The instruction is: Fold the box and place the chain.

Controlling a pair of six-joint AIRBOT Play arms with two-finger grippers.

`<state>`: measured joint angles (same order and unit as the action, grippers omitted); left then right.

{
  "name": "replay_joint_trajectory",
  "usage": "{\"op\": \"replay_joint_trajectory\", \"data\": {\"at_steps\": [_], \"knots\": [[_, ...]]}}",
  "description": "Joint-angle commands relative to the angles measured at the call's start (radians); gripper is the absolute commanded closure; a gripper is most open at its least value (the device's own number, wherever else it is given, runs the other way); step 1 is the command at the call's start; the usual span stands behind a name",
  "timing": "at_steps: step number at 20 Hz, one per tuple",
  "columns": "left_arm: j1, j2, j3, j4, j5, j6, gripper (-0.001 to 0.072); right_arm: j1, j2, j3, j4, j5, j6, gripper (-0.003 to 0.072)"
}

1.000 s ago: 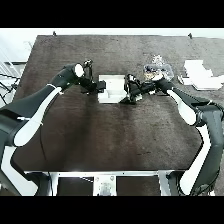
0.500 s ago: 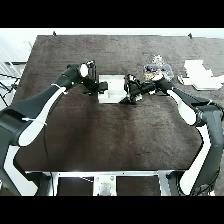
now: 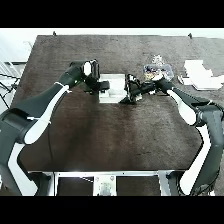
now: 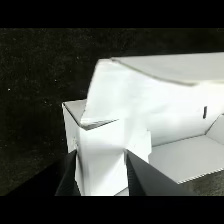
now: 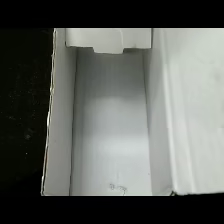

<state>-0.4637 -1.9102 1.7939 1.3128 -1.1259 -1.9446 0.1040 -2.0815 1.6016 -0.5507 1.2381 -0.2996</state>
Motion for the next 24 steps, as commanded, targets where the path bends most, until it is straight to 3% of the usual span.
{"op": "replay_joint_trajectory", "data": {"at_steps": [1,5,10,19,24], "knots": [[-0.001,-0.047,0.097,0.034,-0.119,-0.019,0.0352,0.001,0.000,0.000,0.000,0.001,0.000,0.0104],[-0.001,-0.058,0.105,0.058,-0.174,-0.031,0.0351,0.000,0.000,0.000,0.000,0.001,0.000,0.0104],[-0.001,-0.066,0.108,0.071,-0.164,-0.040,0.0352,0.000,0.000,0.000,0.000,0.001,0.000,0.0104],[-0.001,-0.156,0.239,0.080,-0.253,-0.038,0.0352,0.001,0.000,0.000,0.000,0.001,0.000,0.0104],[-0.001,-0.171,0.251,0.101,-0.280,-0.045,0.0352,0.000,0.000,0.000,0.000,0.001,0.000,0.0104]]}}
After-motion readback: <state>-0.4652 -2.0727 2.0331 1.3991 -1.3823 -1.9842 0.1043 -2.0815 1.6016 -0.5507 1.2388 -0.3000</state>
